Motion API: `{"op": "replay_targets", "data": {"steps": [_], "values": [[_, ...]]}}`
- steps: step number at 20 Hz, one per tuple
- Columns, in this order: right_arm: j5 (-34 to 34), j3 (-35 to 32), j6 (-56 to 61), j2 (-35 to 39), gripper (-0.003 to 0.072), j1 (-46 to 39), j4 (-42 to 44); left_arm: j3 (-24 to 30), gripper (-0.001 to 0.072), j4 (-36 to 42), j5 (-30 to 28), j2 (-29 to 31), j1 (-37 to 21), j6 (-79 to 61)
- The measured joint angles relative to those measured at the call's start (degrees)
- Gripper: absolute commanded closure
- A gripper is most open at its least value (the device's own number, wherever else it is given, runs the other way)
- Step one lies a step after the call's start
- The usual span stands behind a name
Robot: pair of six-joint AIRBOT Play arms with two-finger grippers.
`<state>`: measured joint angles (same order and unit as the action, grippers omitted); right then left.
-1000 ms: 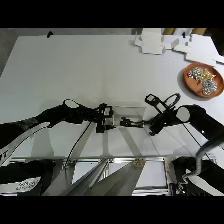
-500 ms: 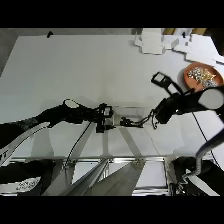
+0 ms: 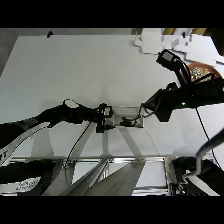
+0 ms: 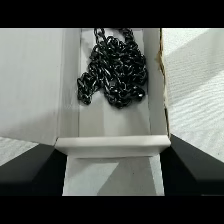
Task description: Fold the box and place the chain.
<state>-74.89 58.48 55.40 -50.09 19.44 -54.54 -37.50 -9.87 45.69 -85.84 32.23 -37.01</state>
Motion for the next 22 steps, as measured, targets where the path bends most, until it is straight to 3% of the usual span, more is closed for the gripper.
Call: {"op": "replay_targets", "data": {"steps": [11,14,22], "values": [[5.09,0.39,1.27,-8.37,0.0661,11.47,-1.64,0.0,0.0574,0.0,0.0,0.0,0.0,0.0],[5.46,0.24,3.06,-11.74,0.0481,12.74,-3.61,0.0,0.0574,0.0,0.0,0.0,0.0,0.0],[6.62,0.5,6.4,-12.61,0.0485,10.36,-10.05,0.0,0.0574,0.0,0.0,0.0,0.0,0.0]]}}
